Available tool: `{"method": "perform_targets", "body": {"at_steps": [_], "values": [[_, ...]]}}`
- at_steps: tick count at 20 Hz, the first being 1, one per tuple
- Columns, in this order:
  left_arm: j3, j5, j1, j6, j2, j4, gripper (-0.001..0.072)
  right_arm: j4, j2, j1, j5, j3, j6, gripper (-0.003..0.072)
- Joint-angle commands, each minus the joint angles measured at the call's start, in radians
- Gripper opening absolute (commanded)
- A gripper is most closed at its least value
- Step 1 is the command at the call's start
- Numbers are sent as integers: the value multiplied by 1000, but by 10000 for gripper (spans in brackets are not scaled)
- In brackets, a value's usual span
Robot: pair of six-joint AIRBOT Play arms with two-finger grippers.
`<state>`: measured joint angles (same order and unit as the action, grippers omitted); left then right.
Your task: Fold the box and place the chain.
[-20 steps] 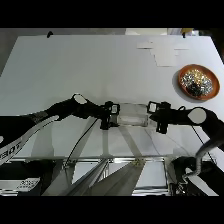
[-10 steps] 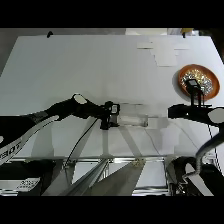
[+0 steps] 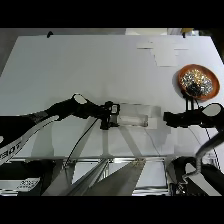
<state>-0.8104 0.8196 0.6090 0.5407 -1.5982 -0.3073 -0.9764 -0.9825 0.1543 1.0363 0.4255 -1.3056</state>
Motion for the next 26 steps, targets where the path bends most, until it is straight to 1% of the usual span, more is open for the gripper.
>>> {"method": "perform_targets", "body": {"at_steps": [1, 3, 6, 7, 9, 10, 13, 15, 18, 20, 22, 26], "values": [[0, 0, 0, 0, 0, 0, 89, 108, -34, -32, 37, 0, 67, 21], [0, 0, 0, 0, 0, 0, 89, 163, -23, -36, 45, 0, 102, 21], [0, 0, 0, 0, 0, 0, 89, 225, 31, -36, 52, 0, 144, 31], [0, 0, 0, 0, 0, 0, 89, 250, 51, -36, 60, 0, 161, 120], [0, 0, 0, 0, 0, 0, 89, 285, 77, -36, 72, 0, 163, 381], [0, 0, 0, 0, 0, 0, 89, 292, 87, -36, 76, 0, 164, 440], [0, 0, 0, 0, 0, 0, 89, 292, 108, -37, 79, 0, 163, 439], [0, 0, 0, 0, 0, 0, 89, 279, 111, -65, 69, 0, 162, 438], [0, 0, 0, 0, 0, 0, 89, 221, 111, -154, -16, 0, 87, 440], [0, 0, 0, 0, 0, 0, 89, 156, 111, -200, -67, 1, 6, 440], [0, 0, 0, 0, 0, 0, 89, 55, 109, -249, -89, 17, -91, 440], [0, 0, 0, 0, 0, 0, 89, -146, 64, -388, -90, 127, -320, 441]]}}
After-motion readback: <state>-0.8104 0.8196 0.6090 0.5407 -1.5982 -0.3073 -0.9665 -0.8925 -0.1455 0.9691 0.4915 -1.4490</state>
